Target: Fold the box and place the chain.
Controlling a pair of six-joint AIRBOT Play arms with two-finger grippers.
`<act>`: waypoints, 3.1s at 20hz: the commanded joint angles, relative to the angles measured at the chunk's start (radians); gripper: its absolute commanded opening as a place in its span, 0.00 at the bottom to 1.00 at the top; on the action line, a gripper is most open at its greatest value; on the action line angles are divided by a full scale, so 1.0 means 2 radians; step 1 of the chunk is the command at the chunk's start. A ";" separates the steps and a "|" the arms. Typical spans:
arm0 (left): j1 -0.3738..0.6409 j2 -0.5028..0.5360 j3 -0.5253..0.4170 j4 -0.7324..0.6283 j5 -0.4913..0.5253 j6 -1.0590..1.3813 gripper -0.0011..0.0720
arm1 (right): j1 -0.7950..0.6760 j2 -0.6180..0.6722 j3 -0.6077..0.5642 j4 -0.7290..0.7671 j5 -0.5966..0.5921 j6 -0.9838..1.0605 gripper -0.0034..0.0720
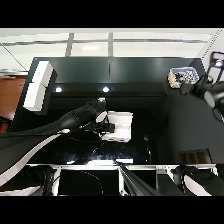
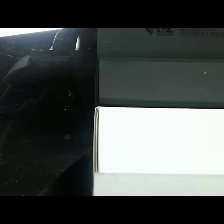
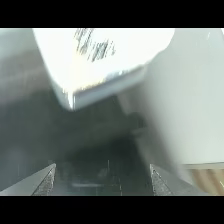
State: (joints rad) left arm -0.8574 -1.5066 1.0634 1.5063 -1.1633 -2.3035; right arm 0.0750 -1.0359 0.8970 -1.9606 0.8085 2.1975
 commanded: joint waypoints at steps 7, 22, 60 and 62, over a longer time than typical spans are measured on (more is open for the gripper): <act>0.000 0.000 0.000 0.000 0.000 0.000 0.06 | -0.153 -0.344 0.351 0.209 0.073 -0.070 0.96; 0.000 0.000 0.000 0.000 -0.012 0.000 0.06 | -0.161 -0.482 0.449 0.196 0.043 -0.043 0.81; 0.000 0.000 0.000 0.002 -0.012 0.000 0.06 | 0.008 0.130 0.262 0.440 0.304 -0.385 0.10; 0.000 0.000 0.000 0.002 -0.012 0.000 0.06 | 0.033 0.138 0.231 0.467 0.326 -0.385 0.10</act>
State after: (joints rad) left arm -0.8574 -1.5066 1.0637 1.5097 -1.1877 -2.3039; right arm 0.0677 -0.8074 1.4471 -1.0817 1.3808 1.4292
